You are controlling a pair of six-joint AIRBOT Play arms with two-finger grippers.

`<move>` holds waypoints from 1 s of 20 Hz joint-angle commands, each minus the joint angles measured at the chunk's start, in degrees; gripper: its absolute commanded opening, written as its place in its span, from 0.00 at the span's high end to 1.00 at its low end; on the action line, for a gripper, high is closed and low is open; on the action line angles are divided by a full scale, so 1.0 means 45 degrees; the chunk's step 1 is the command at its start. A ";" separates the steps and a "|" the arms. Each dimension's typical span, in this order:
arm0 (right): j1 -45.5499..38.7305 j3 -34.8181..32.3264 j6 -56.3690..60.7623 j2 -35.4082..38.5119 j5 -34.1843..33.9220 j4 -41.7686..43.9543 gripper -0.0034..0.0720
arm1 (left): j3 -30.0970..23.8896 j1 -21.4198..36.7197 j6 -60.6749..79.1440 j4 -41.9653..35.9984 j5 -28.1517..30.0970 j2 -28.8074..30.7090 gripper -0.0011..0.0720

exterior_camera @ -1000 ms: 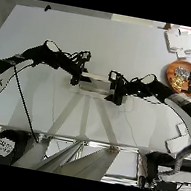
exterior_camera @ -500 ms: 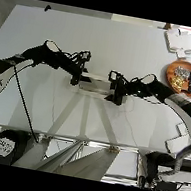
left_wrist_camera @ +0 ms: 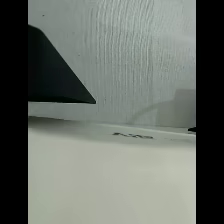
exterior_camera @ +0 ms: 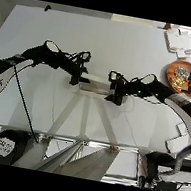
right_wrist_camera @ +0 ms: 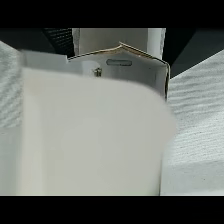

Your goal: Fold the box and place the chain.

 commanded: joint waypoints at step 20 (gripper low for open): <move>-0.0005 0.0000 0.0010 -0.0005 -0.0015 0.0019 0.42 | -0.0015 0.0243 -0.3395 0.1642 -0.3662 0.2817 0.98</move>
